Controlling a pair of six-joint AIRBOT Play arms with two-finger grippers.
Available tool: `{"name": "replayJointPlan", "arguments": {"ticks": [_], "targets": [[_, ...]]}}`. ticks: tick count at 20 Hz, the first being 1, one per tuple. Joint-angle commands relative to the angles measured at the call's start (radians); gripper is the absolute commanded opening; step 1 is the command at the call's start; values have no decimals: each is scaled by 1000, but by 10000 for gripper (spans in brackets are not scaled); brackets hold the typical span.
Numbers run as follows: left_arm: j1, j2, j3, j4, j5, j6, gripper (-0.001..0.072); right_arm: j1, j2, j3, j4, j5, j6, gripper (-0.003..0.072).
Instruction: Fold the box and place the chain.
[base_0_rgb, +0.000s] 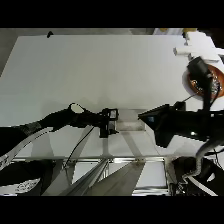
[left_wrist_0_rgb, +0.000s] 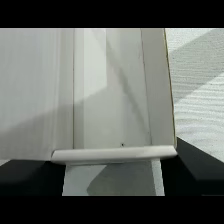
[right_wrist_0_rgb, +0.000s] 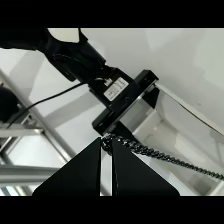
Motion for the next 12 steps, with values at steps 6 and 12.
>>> {"name": "replayJointPlan", "arguments": {"ticks": [6, 12], "targets": [[0, 0, 1, 0, 0, 0, 220, 39, -124, -264, -13, -256, 2, 17], [0, 0, 1, 0, 0, 0, 220, 39, -303, -265, -41, -315, -6, 18]]}}
